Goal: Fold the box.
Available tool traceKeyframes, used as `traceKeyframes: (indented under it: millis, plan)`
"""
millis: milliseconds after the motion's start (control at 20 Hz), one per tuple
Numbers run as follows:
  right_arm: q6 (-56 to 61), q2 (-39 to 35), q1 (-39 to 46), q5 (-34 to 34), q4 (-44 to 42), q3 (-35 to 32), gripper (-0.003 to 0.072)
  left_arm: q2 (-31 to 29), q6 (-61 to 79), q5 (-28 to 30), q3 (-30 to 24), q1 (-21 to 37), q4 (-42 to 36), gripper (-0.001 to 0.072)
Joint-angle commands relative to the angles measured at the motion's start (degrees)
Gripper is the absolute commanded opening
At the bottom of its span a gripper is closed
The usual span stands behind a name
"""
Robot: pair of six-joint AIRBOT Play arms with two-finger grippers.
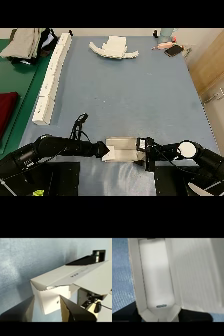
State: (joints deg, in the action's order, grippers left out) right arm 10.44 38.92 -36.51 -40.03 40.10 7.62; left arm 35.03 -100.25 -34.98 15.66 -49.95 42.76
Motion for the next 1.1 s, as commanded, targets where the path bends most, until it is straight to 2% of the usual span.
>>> traceKeyframes:
  millis: [0, 150, 500, 900, 1050]
  plan:
    - [0.00, -0.04, -0.02, 0.00, -0.02, 0.04, 0.0523, 3.02, 0.04, -1.44, 0.57, -0.50, -1.01, 0.0480]
    - [0.02, -0.04, -0.02, 0.00, -0.02, 0.04, 0.0523, 5.09, -3.08, -1.14, 3.67, -2.80, 1.36, 0.0461]
    - [0.02, -0.04, -0.02, 0.00, -0.02, 0.04, 0.0523, 14.27, -26.75, -3.69, 11.45, -10.29, 20.70, 0.0461]
    - [0.02, -0.04, -0.02, 0.00, -0.02, 0.04, 0.0523, 24.22, -45.59, -14.71, 22.08, -18.56, 36.92, 0.0453]
    - [0.02, -0.04, -0.02, 0.00, -0.02, 0.04, 0.0523, 26.47, -48.35, -17.14, 24.50, -19.87, 38.21, 0.0453]
